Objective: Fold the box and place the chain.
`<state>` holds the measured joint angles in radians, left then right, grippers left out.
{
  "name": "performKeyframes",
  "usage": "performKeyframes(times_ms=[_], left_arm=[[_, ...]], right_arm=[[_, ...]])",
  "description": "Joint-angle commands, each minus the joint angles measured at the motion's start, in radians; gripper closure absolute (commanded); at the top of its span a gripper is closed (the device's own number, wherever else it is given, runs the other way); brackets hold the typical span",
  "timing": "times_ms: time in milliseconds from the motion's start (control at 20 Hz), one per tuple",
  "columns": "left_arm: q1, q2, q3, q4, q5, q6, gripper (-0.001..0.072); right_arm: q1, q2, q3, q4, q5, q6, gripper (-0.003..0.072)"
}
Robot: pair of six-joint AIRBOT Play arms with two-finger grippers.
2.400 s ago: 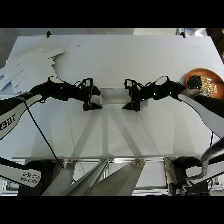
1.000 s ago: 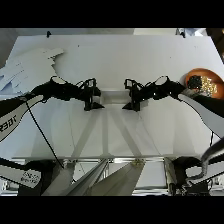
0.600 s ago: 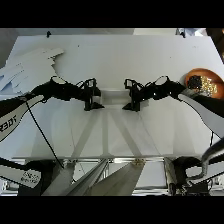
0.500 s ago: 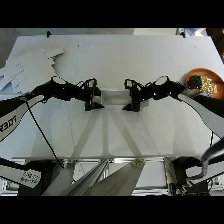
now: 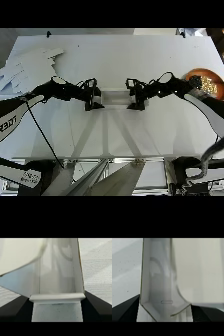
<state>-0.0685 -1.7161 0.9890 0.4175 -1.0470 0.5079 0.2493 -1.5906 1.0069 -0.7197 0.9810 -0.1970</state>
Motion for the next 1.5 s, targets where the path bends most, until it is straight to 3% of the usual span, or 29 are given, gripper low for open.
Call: performKeyframes(times_ms=[0, 100, 200, 250, 300, 350, 550, 850, 1100, 1450], left_arm=[[0.0, 0.0, 0.0, 0.002, -0.003, 0.0, 0.0334], [0.0, 0.0, 0.0, 0.001, -0.003, 0.0, 0.0334], [0.0, 0.0, 0.0, 0.002, -0.003, 0.0, 0.0334], [0.0, 0.0, 0.0, 0.002, -0.003, 0.0, 0.0334], [0.0, 0.0, 0.0, 0.001, -0.003, 0.0, 0.0334], [0.0, 0.0, 0.0, 0.002, -0.003, 0.0, 0.0334], [0.0, 0.0, 0.0, 0.001, -0.003, 0.0, 0.0334], [0.0, 0.0, 0.0, 0.002, -0.003, 0.0, 0.0334], [0.0, 0.0, 0.0, 0.001, -0.004, 0.0, 0.0334], [0.0, 0.0, 0.0, 0.002, -0.003, 0.0, 0.0334]], right_arm=[[-0.043, 0.065, 0.001, -0.055, 0.054, 0.093, -0.0013], [-0.088, 0.103, 0.001, -0.097, 0.081, 0.137, -0.0008], [-0.119, 0.145, 0.0, -0.116, 0.123, 0.183, 0.005], [-0.122, 0.166, 0.001, -0.117, 0.161, 0.192, 0.0219], [-0.119, 0.186, 0.001, -0.117, 0.198, 0.189, 0.048], [-0.111, 0.203, 0.001, -0.113, 0.236, 0.19, 0.0679], [-0.019, 0.229, 0.0, -0.082, 0.245, 0.191, 0.0676], [0.076, 0.169, 0.0, 0.164, -0.141, 0.191, 0.0681], [0.076, 0.068, 0.0, 0.266, -0.342, 0.196, 0.068], [0.075, 0.021, 0.001, 0.248, -0.338, 0.224, 0.068]])
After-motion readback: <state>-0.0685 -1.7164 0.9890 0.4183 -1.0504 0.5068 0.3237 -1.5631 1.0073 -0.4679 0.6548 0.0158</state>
